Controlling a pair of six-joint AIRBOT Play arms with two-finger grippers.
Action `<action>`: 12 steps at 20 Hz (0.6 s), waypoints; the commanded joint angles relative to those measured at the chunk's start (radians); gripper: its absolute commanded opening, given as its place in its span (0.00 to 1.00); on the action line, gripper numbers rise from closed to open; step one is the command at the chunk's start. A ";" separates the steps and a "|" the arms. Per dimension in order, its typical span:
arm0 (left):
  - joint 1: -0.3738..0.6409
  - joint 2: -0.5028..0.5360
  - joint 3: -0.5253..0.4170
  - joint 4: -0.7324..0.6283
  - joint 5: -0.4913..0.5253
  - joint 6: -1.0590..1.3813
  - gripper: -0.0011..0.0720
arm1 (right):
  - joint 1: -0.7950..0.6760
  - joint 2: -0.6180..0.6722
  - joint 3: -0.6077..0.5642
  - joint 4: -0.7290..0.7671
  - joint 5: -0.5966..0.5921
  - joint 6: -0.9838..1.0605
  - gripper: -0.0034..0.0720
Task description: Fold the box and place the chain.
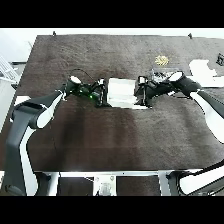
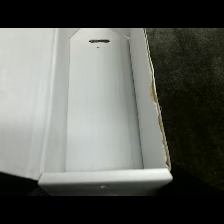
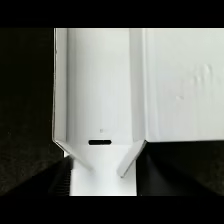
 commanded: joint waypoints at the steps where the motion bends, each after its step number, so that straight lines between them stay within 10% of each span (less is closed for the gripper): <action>1: 0.001 -0.001 0.000 0.001 0.002 0.000 0.64 | 0.009 -0.015 -0.001 0.008 0.000 0.007 0.51; 12: 0.001 -0.001 0.000 0.000 0.003 0.000 0.64 | 0.037 -0.054 0.017 0.099 -0.002 -0.063 0.39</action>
